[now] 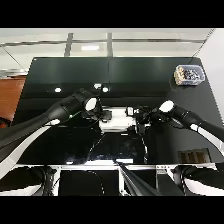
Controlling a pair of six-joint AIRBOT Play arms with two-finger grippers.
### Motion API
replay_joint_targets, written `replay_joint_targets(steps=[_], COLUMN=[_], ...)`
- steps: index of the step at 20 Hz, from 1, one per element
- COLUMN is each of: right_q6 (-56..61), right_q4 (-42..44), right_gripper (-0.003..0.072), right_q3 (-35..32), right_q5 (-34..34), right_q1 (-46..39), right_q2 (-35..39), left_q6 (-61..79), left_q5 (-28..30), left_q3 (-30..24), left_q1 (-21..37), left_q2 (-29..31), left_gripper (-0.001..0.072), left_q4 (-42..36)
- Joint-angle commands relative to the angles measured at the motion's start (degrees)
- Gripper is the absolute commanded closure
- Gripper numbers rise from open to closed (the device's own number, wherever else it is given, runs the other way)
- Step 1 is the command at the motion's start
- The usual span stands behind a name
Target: Fold the box and place the chain.
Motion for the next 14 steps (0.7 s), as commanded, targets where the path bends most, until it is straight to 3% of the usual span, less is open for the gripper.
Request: replay_joint_targets(steps=[1,11,12,14], right_q6=[0.00,0.00,0.00,0.00], right_q4=[0.02,0.02,0.02,0.02], right_gripper=[0.0430,0.0430,0.0431,0.0430], right_q3=[-0.02,-0.02,-0.02,-0.02], right_q5=[0.00,0.00,0.00,0.00], right_q1=[0.07,0.07,0.07,0.07], right_q2=[-0.02,-0.02,-0.02,-0.02], left_q6=[-4.57,-5.84,-5.81,-5.81], left_q5=[-3.17,-2.47,-2.19,-0.96], left_q3=[1.49,1.49,1.49,1.49], left_q1=[-1.22,-1.18,-1.31,-1.38], left_q2=[-2.05,-2.40,-2.56,-2.69], left_gripper=[0.0215,0.0270,0.0392,0.0422], left_q4=[1.51,-0.22,0.24,-0.11])
